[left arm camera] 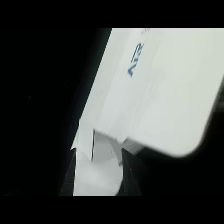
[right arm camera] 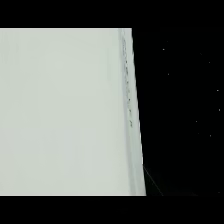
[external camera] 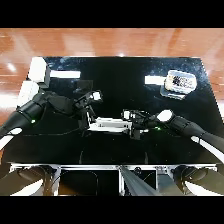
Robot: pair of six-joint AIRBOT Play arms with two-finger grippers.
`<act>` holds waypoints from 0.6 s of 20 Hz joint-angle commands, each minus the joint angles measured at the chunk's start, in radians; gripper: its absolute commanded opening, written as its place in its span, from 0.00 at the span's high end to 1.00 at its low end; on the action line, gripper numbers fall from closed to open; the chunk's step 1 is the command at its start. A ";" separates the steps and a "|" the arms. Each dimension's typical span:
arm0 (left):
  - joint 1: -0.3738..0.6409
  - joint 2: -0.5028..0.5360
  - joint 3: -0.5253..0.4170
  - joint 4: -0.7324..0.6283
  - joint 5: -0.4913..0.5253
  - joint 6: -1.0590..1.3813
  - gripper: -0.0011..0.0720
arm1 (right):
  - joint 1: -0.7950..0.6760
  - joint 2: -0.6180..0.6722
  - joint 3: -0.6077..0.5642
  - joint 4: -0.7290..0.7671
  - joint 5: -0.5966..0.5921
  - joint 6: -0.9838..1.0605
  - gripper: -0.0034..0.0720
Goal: Fold the box and place the chain.
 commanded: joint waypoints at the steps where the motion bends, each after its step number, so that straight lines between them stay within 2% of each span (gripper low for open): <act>1: 0.066 0.030 0.001 0.036 0.130 -0.074 0.45 | 0.000 -0.001 0.001 0.000 0.000 0.000 0.28; 3: 0.091 0.031 0.001 0.060 0.186 -0.100 0.62 | 0.000 -0.001 0.001 0.000 0.000 0.000 0.27; 5: 0.101 0.031 0.001 0.060 0.264 -0.100 0.96 | 0.000 -0.001 0.001 0.000 0.000 0.000 0.28; 7: 0.098 0.034 -0.005 0.049 0.333 -0.108 0.96 | 0.000 -0.001 0.001 0.000 0.000 0.000 0.27; 8: 0.091 0.043 -0.019 0.034 0.333 -0.116 0.96 | 0.000 -0.001 0.001 0.000 0.000 0.000 0.27; 12: 0.011 0.147 -0.122 0.003 0.209 -0.189 0.96 | 0.000 -0.001 0.001 0.000 0.000 0.000 0.28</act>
